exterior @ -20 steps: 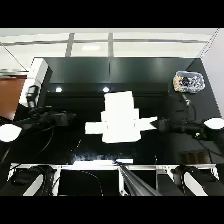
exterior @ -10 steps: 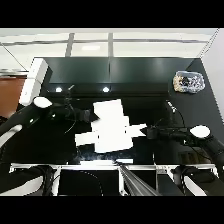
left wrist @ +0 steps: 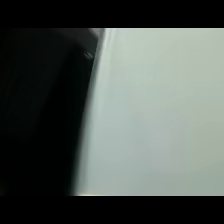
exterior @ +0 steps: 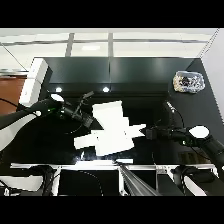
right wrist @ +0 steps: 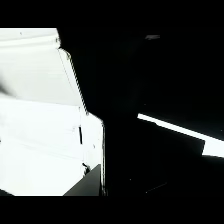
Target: Fold the box and place the chain.
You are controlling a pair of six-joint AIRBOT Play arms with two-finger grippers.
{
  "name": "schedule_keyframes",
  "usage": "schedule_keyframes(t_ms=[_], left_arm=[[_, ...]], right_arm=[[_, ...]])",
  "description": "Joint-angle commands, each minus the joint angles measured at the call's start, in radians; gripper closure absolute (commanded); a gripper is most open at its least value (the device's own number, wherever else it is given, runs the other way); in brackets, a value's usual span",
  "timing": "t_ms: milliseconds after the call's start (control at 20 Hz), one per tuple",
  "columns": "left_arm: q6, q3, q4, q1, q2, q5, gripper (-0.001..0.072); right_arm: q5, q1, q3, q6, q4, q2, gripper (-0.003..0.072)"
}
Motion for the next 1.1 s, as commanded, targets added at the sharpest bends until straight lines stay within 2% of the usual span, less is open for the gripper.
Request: schedule_keyframes(t_ms=[0, 100, 150, 200, 300, 350, 550, 650, 750, 800, 900, 950, 1050], left_arm=[[0.084, 0.013, 0.035, 0.0, -0.016, 0.01, 0.0559], [0.096, 0.035, 0.034, 0.0, -0.016, 0.006, 0.0681], [0.098, 0.047, 0.035, 0.0, -0.016, 0.005, 0.0681], [0.099, 0.056, 0.035, 0.0, -0.016, 0.005, 0.0682], [0.099, 0.073, 0.037, -0.001, -0.01, 0.01, 0.0684], [0.1, 0.077, 0.043, -0.005, 0.001, 0.023, 0.0685], [0.113, 0.068, 0.103, -0.055, 0.125, 0.077, 0.0687], [0.21, 0.027, 0.089, -0.094, 0.224, 0.187, 0.0687], [0.407, -0.047, 0.011, -0.138, 0.3, 0.288, 0.0685], [0.526, -0.078, -0.002, -0.161, 0.309, 0.3, 0.0685], [0.768, -0.11, 0.077, -0.213, 0.307, 0.33, 0.0686], [0.808, -0.125, 0.069, -0.238, 0.304, 0.395, 0.0685], [0.853, -0.148, -0.03, -0.269, 0.274, 0.52, 0.0684]], right_arm=[[0.008, 0.001, 0.0, 0.002, -0.006, 0.001, 0.0674], [0.018, 0.001, 0.0, 0.002, -0.016, 0.001, 0.0674], [0.018, 0.001, 0.0, 0.002, -0.024, 0.001, 0.0673], [0.018, -0.002, 0.002, 0.002, -0.028, 0.001, 0.0633], [0.041, -0.032, 0.036, 0.006, -0.057, 0.002, 0.0116], [0.08, -0.06, 0.075, 0.007, -0.093, 0.002, 0.0079], [0.359, -0.158, 0.321, 0.006, -0.365, 0.002, 0.0079], [0.435, -0.159, 0.419, 0.006, -0.513, 0.001, 0.0079], [0.444, -0.159, 0.468, -0.012, -0.572, 0.002, 0.0079], [0.438, -0.159, 0.471, -0.058, -0.57, 0.002, 0.0079], [0.429, -0.159, 0.47, -0.153, -0.571, 0.001, 0.0079], [0.419, -0.156, 0.469, -0.181, -0.57, 0.001, 0.0079], [0.394, -0.134, 0.452, -0.216, -0.57, 0.0, 0.0079]])
